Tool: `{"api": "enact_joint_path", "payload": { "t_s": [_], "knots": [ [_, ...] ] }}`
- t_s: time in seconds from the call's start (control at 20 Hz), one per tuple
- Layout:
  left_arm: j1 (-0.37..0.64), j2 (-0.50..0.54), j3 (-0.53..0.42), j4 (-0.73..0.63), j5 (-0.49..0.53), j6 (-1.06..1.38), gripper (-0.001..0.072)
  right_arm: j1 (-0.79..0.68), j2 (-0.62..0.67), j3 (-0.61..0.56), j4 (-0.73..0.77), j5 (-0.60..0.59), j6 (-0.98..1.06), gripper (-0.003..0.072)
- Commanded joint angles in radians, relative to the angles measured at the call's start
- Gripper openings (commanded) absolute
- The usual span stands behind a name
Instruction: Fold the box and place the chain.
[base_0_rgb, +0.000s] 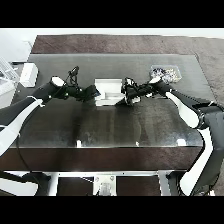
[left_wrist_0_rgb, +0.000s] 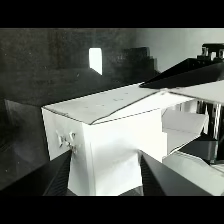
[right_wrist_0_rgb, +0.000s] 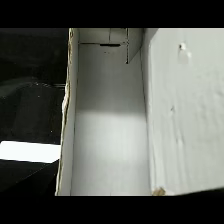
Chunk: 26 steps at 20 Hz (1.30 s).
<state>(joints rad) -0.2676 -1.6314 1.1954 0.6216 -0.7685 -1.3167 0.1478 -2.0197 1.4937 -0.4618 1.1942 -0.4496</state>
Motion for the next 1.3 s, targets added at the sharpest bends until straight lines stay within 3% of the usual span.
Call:
{"api": "enact_joint_path", "payload": {
  "t_s": [0.0,0.9,1.25],
  "knots": [
    [-0.012,-0.001,0.024,0.1,0.009,-0.072,0.0491,0.0,0.0,0.0,0.0,0.0,0.0,0.0495],
    [-0.087,-0.037,0.157,0.403,-0.079,-0.322,0.049,0.0,0.0,0.0,0.0,0.0,0.0,0.0495],
    [-0.087,-0.037,0.167,0.421,-0.084,-0.329,0.049,0.0,0.0,0.0,0.0,0.0,0.0,0.0495]
  ]
}}
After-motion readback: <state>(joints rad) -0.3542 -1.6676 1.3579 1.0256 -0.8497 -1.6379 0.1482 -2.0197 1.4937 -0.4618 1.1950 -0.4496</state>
